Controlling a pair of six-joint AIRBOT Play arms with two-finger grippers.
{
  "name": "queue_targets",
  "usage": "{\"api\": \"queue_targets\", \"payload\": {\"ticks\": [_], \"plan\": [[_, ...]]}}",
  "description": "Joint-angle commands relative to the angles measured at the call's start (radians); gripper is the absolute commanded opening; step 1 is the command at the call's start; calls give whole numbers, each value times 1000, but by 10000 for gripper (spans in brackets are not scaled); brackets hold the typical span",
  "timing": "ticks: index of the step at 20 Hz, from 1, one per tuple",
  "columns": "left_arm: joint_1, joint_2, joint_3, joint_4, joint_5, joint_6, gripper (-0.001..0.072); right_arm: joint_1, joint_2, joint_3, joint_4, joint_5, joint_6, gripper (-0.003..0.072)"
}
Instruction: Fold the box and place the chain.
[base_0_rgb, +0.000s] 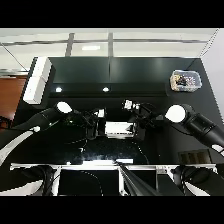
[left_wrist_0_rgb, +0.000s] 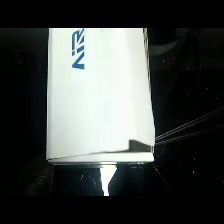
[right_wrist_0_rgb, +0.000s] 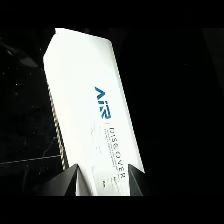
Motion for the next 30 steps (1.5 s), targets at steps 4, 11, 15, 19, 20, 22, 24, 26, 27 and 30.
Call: {"api": "queue_targets", "payload": {"ticks": [4, 11, 15, 19, 20, 22, 24, 26, 27, 30], "plan": [[0, -1, 0, 0, 0, 1, 464, 1, -1, 0, -6, -3, 3, 201], [0, -1, 0, 0, 0, 1, 464, 1, -8, -6, -6, 26, 1, 201], [0, -1, 0, 0, 0, 1, 464, 1, -8, -6, -10, 48, -1, 201], [0, -1, 0, 0, 0, 1, 464, 1, -8, -6, -9, 60, -4, 202], [0, -1, 0, 0, 0, 1, 464, 1, -8, -6, -9, 60, -4, 202], [0, -1, 0, 0, 0, 1, 464, 1, -8, -6, -9, 62, -4, 202], [0, -1, 0, 0, 0, 1, 464, 1, -8, -6, -9, 74, -4, 202], [0, -1, 0, 0, 0, 1, 464, 1, -8, -6, -9, 85, -4, 202], [0, -1, 0, 0, 0, 1, 464, 1, -8, -6, -9, 85, -4, 203], [0, -1, 0, 0, 0, 1, 464, 1, -8, -6, -9, 78, -4, 294]]}}
